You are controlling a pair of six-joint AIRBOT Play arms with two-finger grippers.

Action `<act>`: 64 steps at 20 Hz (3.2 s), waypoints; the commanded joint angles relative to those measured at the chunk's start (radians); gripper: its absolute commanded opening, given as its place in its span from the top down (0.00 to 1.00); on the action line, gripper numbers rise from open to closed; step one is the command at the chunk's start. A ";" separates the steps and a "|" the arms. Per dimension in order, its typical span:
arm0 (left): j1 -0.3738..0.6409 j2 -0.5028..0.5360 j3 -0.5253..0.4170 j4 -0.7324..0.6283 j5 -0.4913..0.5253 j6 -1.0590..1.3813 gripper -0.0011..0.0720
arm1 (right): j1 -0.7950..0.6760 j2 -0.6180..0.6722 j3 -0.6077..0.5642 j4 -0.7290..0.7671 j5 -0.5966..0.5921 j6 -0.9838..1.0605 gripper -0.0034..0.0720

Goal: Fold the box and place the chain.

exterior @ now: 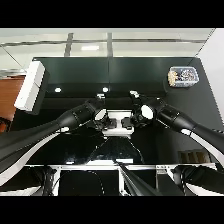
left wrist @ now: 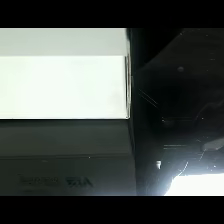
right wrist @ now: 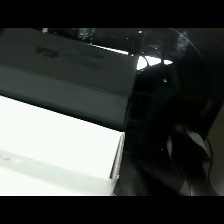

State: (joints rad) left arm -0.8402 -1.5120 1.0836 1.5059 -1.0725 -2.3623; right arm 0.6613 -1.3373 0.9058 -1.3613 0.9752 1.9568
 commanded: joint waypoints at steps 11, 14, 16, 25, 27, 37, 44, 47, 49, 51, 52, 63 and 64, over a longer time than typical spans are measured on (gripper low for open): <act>0.000 -0.001 0.001 0.001 -0.002 0.001 0.94 | 0.018 -0.018 0.006 -0.076 0.019 0.102 0.57; 0.000 -0.001 0.001 0.001 0.000 0.001 0.94 | 0.020 -0.042 0.019 -0.083 0.056 0.085 0.57; 0.000 -0.001 0.001 0.001 0.006 0.001 0.94 | 0.020 -0.045 0.026 -0.081 0.057 0.086 0.57; 0.000 -0.001 0.001 0.000 0.016 0.002 0.94 | 0.032 -0.046 0.056 -0.054 0.098 0.085 0.71; 0.000 -0.001 0.001 0.000 0.016 0.002 0.94 | 0.037 -0.046 0.056 -0.034 0.095 0.088 0.73; 0.000 -0.001 0.001 0.000 0.013 0.002 0.94 | 0.039 -0.083 0.060 0.005 0.095 0.134 0.94; 0.000 0.000 0.001 0.000 0.013 0.002 0.94 | 0.039 -0.081 0.106 -0.004 0.109 0.134 0.68; 0.000 -0.001 0.001 0.000 0.013 0.002 0.94 | 0.039 -0.081 0.109 -0.025 0.117 0.135 0.69; 0.000 -0.001 0.001 0.000 0.013 0.002 0.94 | 0.039 -0.081 0.109 -0.040 0.128 0.135 0.76; 0.000 -0.001 0.001 0.000 0.013 0.002 0.94 | 0.039 -0.081 0.109 -0.047 0.128 0.135 0.90; 0.000 -0.001 0.001 0.000 0.013 0.002 0.94 | 0.039 -0.081 0.109 -0.053 0.128 0.135 0.94; 0.000 0.000 0.001 0.001 0.013 0.002 0.94 | 0.034 0.093 0.110 -0.157 0.206 -0.023 0.45; 0.001 0.000 0.001 0.001 0.013 0.002 0.94 | 0.034 0.157 0.110 -0.201 0.236 -0.058 0.45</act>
State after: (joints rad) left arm -0.8402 -1.5124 1.0836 1.5051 -1.0584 -2.3592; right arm 0.6968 -1.2934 1.0153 -1.4929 1.1717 1.9907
